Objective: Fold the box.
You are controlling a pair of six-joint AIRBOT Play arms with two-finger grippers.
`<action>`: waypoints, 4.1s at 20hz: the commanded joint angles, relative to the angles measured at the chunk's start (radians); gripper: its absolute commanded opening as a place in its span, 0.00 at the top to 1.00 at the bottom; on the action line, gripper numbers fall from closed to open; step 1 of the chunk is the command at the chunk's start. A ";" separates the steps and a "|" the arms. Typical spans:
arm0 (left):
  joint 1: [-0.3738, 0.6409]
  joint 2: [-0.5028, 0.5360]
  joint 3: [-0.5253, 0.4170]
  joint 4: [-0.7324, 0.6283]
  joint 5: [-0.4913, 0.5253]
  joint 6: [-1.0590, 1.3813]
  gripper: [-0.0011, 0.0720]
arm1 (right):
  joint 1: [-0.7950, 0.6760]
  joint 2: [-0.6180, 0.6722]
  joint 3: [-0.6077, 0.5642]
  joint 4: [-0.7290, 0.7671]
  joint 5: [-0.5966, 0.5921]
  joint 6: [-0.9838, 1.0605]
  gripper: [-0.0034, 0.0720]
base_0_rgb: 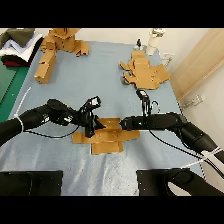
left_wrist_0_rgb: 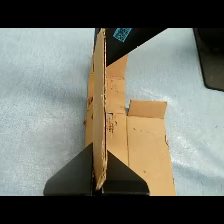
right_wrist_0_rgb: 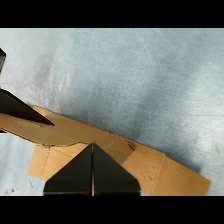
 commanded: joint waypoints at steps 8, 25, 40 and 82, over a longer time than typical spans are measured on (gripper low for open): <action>0.063 0.000 -0.003 -0.025 -0.089 0.010 0.97 | 0.001 0.001 0.000 -0.037 0.020 0.015 0.95; 0.063 -0.045 -0.003 -0.038 -0.111 0.056 0.97 | 0.001 0.001 0.000 -0.115 0.079 0.105 0.95; 0.063 -0.045 -0.003 0.043 -0.108 0.022 0.97 | 0.000 0.001 0.000 -0.117 0.018 0.105 0.95; 0.063 -0.045 -0.001 0.037 -0.109 0.023 0.97 | 0.903 -0.002 -0.217 -1.259 0.087 0.417 0.32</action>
